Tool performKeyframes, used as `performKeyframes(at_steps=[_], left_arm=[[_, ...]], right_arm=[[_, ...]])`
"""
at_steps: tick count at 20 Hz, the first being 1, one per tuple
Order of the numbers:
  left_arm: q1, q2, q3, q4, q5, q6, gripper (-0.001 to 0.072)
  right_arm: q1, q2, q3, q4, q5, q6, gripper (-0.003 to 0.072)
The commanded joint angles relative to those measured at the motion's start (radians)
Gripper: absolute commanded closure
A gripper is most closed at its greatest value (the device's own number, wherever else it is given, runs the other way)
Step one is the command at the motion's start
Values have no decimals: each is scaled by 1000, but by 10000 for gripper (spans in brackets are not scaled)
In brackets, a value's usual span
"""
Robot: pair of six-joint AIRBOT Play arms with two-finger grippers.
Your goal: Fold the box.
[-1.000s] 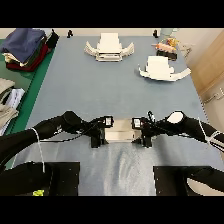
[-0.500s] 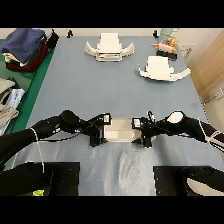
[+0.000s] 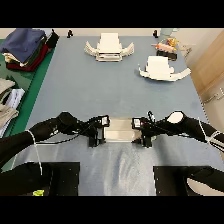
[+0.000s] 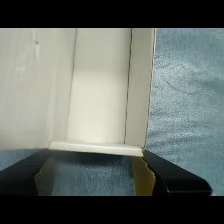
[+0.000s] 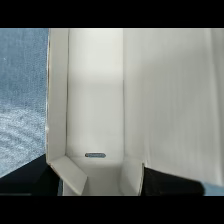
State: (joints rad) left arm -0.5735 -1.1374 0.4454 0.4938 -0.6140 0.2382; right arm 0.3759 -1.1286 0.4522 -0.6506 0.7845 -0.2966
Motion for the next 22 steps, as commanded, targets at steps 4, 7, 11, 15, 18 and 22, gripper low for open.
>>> performKeyframes(at_steps=[4,7,11,15,18,22], left_arm=[[-7,-2,-1,-54,-6,64,20],[-7,-4,-1,-53,-6,66,20],[-7,-4,-3,-53,-6,68,20],[-15,-4,-3,-58,-4,80,20],[-38,-11,-2,-69,12,87,20],[-37,-11,-2,-72,18,81,21]], right_arm=[[0,0,0,0,0,0,80],[0,0,0,0,0,0,80],[0,0,0,0,0,0,80],[0,0,0,0,0,0,80],[0,0,0,0,0,0,80],[0,0,0,0,0,0,80]])
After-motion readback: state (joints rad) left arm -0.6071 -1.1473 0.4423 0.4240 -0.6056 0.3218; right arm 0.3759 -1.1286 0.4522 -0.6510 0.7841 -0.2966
